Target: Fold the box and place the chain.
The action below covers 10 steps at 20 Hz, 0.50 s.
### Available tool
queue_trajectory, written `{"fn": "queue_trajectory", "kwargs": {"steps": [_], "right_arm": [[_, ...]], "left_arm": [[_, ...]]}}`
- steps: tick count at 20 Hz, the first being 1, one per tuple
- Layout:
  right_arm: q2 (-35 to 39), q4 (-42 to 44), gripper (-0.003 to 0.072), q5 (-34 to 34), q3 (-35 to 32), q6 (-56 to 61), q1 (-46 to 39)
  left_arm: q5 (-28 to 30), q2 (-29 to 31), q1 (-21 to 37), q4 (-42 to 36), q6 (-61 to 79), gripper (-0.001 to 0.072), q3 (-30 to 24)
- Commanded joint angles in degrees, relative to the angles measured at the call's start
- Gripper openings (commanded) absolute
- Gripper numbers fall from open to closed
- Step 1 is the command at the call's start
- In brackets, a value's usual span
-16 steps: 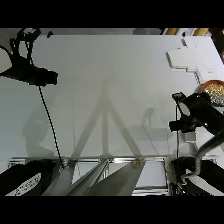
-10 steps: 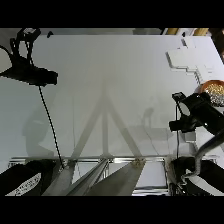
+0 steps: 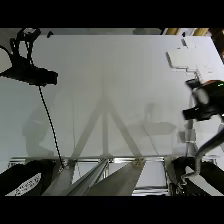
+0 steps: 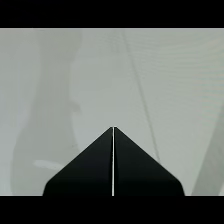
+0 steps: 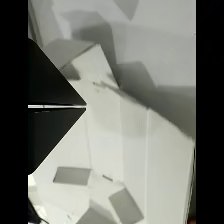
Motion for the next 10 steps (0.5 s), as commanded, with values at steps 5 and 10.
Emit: {"fn": "queue_trajectory", "kwargs": {"steps": [5,10], "right_arm": [[0.9,-1.9,0.0077,-7.3,4.7,-9.9,-32.0],[-4.6,-1.7,0.0363,-10.0,4.7,-14.7,-40.7]], "left_arm": [[0.0,0.0,0.0,0.0,0.0,0.0008,0.0],[0.0,0.0,0.0,0.0,0.0,0.0008,0.0]]}}
